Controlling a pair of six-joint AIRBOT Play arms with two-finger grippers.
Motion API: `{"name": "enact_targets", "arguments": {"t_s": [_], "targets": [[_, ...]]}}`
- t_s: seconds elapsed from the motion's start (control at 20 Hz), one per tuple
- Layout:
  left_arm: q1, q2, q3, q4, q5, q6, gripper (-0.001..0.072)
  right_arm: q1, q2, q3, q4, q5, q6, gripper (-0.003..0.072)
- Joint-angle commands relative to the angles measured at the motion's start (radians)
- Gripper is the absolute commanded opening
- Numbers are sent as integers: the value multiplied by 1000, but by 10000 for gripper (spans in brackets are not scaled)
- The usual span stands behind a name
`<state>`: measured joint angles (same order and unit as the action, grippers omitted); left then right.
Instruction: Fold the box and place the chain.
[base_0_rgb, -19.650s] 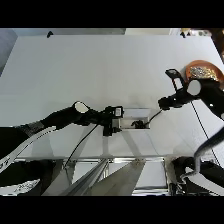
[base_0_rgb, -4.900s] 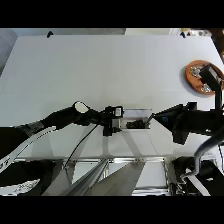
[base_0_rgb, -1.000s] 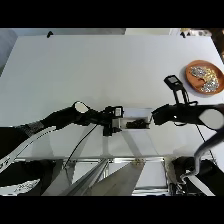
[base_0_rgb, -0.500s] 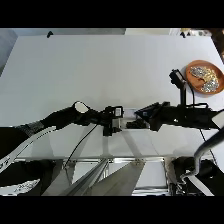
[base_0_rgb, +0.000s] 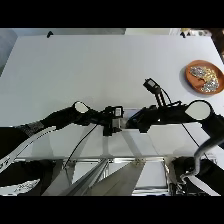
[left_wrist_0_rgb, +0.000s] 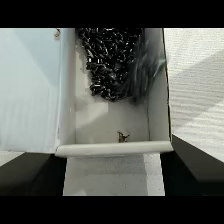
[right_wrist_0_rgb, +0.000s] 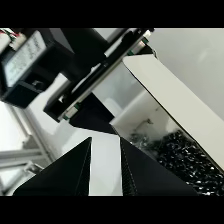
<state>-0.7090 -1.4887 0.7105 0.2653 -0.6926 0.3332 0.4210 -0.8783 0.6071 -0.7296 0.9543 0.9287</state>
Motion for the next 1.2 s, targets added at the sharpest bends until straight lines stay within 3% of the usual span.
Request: {"name": "enact_targets", "arguments": {"t_s": [0.0,0.25,0.35,0.45,0.55,0.65,0.75,1.15], "targets": [[1,0,0,0,0,0,209,4,-23,23,-58,-1,-9,205],[1,0,0,0,0,0,209,-98,-24,204,-61,26,-77,173],[1,0,0,0,0,0,209,-127,-24,234,-70,-27,-183,18],[1,0,0,0,0,0,209,-141,-42,233,-164,-59,-200,17],[1,0,0,0,0,0,209,-140,-96,232,-242,13,-202,15],[1,0,0,0,0,0,209,-139,-162,225,-234,85,-236,15],[1,0,0,0,0,0,209,-139,-196,195,-229,84,-253,16],[1,0,0,0,0,0,209,-76,-192,71,-243,96,-336,59]]}}
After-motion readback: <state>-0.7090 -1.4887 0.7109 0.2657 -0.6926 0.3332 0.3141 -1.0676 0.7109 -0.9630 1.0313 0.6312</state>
